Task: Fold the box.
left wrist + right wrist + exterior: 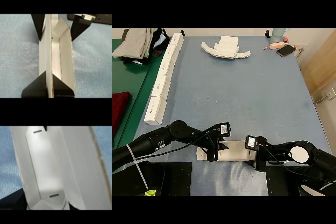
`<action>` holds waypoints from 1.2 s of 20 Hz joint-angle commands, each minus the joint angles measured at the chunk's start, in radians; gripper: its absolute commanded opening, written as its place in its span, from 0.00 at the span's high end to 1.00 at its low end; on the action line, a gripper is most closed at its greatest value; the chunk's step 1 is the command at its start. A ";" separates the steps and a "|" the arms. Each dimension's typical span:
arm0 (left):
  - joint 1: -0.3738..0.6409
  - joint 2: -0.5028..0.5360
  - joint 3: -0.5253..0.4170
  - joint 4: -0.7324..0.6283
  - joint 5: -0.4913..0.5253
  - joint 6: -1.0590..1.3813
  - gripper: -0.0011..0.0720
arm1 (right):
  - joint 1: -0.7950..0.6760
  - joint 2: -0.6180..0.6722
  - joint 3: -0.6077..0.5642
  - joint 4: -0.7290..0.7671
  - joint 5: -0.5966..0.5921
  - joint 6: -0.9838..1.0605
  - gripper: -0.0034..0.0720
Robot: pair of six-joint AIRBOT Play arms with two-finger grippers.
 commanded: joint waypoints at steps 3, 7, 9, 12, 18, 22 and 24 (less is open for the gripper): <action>0.001 0.000 0.000 0.000 0.001 0.000 0.96 | -0.083 0.000 0.004 0.008 0.015 -0.057 0.01; 0.001 0.000 0.000 0.000 0.001 0.000 0.96 | -0.121 0.000 0.009 0.027 0.033 -0.155 0.01; 0.001 0.000 0.000 0.000 0.001 0.000 0.96 | -0.123 -0.007 0.009 0.054 0.032 -0.222 0.01; 0.001 0.000 0.000 0.000 0.001 0.000 0.96 | -0.123 -0.061 0.008 0.144 0.039 -0.319 0.01; 0.001 0.000 0.000 0.000 0.001 0.000 0.96 | -0.126 -0.071 0.005 0.182 0.130 -0.314 0.01; 0.001 0.000 0.000 0.000 0.001 0.000 0.96 | -0.138 -0.071 -0.002 0.179 0.136 -0.315 0.02; 0.001 0.000 0.000 0.000 0.001 0.000 0.96 | -0.138 -0.071 -0.002 0.176 0.133 -0.315 0.02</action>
